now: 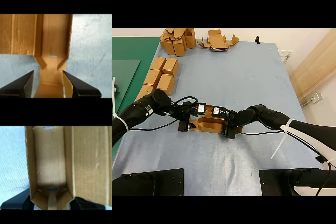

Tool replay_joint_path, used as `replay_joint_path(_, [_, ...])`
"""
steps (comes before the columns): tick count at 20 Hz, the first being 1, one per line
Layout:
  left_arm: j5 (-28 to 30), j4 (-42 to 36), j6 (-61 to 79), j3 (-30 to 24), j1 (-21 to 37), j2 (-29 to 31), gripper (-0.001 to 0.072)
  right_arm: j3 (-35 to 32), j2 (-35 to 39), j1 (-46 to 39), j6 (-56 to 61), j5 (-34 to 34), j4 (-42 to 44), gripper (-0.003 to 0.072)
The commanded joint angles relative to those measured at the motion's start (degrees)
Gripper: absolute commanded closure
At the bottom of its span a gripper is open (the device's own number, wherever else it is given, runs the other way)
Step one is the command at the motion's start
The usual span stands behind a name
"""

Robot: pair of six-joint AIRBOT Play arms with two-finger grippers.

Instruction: Fold the box.

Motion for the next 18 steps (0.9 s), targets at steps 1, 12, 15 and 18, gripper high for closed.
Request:
replay_joint_path(1, [1.5,-1.3,0.4,0.0,-1.5,-0.5,0.0197,0.0,0.0,0.0,0.0,0.0,0.1,0.0678])
replay_joint_path(12, [2.0,1.6,-2.6,0.0,-3.6,-1.8,0.0474,0.0,0.0,0.0,0.0,0.0,0.1,0.0678])
replay_joint_path(15, [2.4,0.5,-2.8,-0.1,-3.7,-2.4,0.0475,0.0,0.0,0.0,0.0,0.1,0.1,0.0678])
replay_joint_path(18, [5.3,-1.7,-2.6,0.0,-3.9,-2.6,0.0477,0.0,0.0,0.0,0.0,0.0,0.1,0.0678])
